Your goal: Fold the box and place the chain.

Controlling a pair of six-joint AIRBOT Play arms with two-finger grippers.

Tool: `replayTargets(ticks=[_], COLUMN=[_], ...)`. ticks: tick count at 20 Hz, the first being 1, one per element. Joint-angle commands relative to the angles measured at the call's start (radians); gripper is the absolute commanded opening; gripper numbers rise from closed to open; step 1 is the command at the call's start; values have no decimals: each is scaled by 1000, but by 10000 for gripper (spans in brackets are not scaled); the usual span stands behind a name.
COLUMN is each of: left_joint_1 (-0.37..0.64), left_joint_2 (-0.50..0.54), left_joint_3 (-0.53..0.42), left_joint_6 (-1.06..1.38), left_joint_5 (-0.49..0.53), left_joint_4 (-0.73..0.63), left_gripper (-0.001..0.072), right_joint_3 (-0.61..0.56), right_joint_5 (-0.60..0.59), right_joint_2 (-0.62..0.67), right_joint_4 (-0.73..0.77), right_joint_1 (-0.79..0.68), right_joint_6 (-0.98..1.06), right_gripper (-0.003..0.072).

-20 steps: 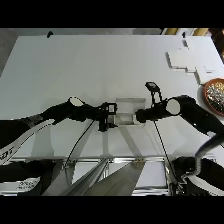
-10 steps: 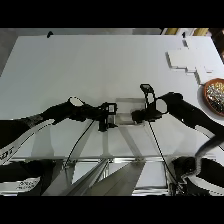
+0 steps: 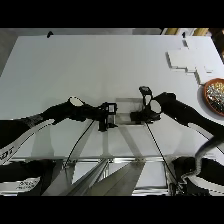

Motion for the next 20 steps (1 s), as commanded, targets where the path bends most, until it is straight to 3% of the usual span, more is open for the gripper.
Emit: replayTargets(ticks=[1, 3, 5, 7, 8, 11, 13, 20], left_joint_1=[0, 0, 0, 0, 0, 0, 0, 0], left_joint_2=[1, 1, 1, 1, 1, 1, 1, 1], left_joint_3=[0, 0, 0, 0, 0, 0, 0, 0], left_joint_6=[0, 0, 1, 0, 1, 1, 0, 0], left_joint_5=[0, 0, 0, 0, 0, 0, 0, 0], left_joint_4=[0, 0, 0, 0, 0, 0, 0, 0], left_gripper=[135, 135, 135, 135, 135, 135, 135, 135], right_joint_3=[27, 29, 29, 29, 29, 29, 29, 29], right_joint_5=[20, 27, 30, 33, 33, 32, 23, 13], right_joint_2=[-19, -19, -19, -19, -19, -19, -19, -19], right_joint_4=[-5, -11, -11, -11, -11, -11, -15, -105], right_joint_1=[1, 1, 1, 1, 1, 1, 1, 1], right_joint_6=[13, 4, 2, 2, 2, 2, 2, 32], right_gripper=[293, 203, 160, 42, 21, 32, 228, 232])
